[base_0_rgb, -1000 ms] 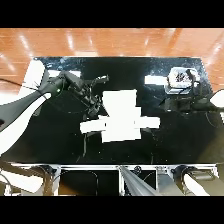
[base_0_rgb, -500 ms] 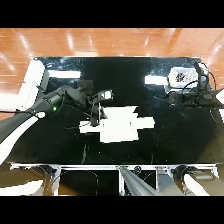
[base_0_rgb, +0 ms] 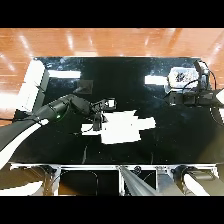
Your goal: Fold the box and place the chain.
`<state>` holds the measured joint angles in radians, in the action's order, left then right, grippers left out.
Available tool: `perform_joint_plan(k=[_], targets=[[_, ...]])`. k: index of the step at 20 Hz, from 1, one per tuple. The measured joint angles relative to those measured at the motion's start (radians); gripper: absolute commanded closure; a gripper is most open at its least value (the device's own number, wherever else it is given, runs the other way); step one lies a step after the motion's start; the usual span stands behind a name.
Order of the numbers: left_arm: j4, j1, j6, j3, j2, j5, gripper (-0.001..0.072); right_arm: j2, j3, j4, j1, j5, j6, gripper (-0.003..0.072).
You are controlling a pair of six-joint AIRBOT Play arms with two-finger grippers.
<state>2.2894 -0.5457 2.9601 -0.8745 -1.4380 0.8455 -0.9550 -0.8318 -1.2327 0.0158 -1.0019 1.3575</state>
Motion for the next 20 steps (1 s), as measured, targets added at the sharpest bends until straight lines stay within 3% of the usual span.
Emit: perform_joint_plan(k=[11,15,20], targets=[[-0.105,-0.002,0.029,0.008,0.029,0.034,0.0692,0.0,0.0,-0.036,0.001,0.019,-0.047,-0.0034],[-0.132,-0.003,0.039,0.023,0.074,0.037,0.0691,-0.005,0.03,0.013,0.001,-0.024,-0.431,-0.0034],[-0.156,-0.003,0.043,0.029,0.063,0.017,0.069,-0.045,0.188,0.174,-0.08,-0.041,-0.962,-0.0034]])
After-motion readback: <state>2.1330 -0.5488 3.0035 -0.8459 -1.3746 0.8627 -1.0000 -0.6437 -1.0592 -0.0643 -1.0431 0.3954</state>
